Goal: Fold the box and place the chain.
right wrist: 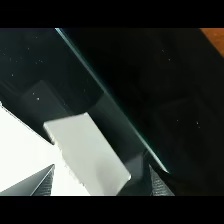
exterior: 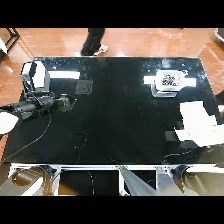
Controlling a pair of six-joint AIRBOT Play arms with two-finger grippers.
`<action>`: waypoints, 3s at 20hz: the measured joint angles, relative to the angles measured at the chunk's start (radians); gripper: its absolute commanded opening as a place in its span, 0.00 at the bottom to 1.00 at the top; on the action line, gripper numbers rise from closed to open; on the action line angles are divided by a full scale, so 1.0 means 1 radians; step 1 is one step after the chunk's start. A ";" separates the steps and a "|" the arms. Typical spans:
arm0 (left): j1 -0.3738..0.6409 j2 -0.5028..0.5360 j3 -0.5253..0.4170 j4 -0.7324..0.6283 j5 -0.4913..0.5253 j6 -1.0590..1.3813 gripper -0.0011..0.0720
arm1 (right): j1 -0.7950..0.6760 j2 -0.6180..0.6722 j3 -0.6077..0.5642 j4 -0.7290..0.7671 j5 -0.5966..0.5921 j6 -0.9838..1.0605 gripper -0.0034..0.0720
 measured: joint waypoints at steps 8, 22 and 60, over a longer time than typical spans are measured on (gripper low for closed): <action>0.000 0.000 0.000 0.003 0.000 0.000 0.88 | 0.000 -0.113 0.060 0.106 -0.104 -0.051 0.87; 0.000 0.000 0.000 0.003 0.000 0.000 0.88 | -0.002 -0.138 0.065 0.130 -0.156 -0.068 0.44; -0.002 -0.077 -0.001 -0.106 0.005 0.000 0.88 | 0.700 0.653 -0.718 0.603 0.261 0.160 0.07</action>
